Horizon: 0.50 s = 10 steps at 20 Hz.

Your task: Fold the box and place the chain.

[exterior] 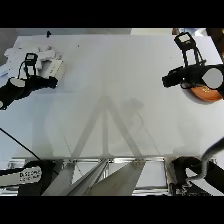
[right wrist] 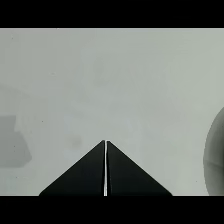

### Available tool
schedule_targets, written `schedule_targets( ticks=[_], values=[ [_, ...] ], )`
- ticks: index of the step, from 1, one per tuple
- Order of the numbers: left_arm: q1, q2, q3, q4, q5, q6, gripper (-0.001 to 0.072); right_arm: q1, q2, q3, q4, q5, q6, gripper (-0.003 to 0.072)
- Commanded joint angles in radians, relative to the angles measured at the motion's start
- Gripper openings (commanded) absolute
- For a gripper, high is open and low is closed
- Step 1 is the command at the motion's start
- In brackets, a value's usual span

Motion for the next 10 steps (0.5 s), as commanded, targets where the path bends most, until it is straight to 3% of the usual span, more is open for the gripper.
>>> schedule_targets(
  ticks=[1, 3, 5, 7, 10],
  values=[
    [0.002, -0.045, -0.002, 0.031, -0.011, -0.029, 0.0148, 0.000, 0.000, 0.001, 0.000, 0.000, 0.000, 0.0017],
    [0.002, -0.041, -0.002, 0.031, -0.010, -0.028, 0.0450, 0.000, 0.000, 0.001, 0.000, 0.000, 0.000, 0.0017],
    [0.002, -0.027, -0.002, 0.031, -0.018, -0.027, 0.0542, 0.000, 0.000, 0.001, 0.000, 0.000, 0.000, 0.0017],
    [0.002, -0.001, -0.002, 0.031, -0.024, -0.028, 0.0703, 0.000, 0.000, 0.001, 0.000, 0.000, 0.000, 0.0017],
    [0.002, 0.045, -0.002, 0.035, -0.058, -0.027, 0.0701, 0.000, 0.000, 0.001, 0.000, 0.000, 0.000, 0.0017]
  ],
)
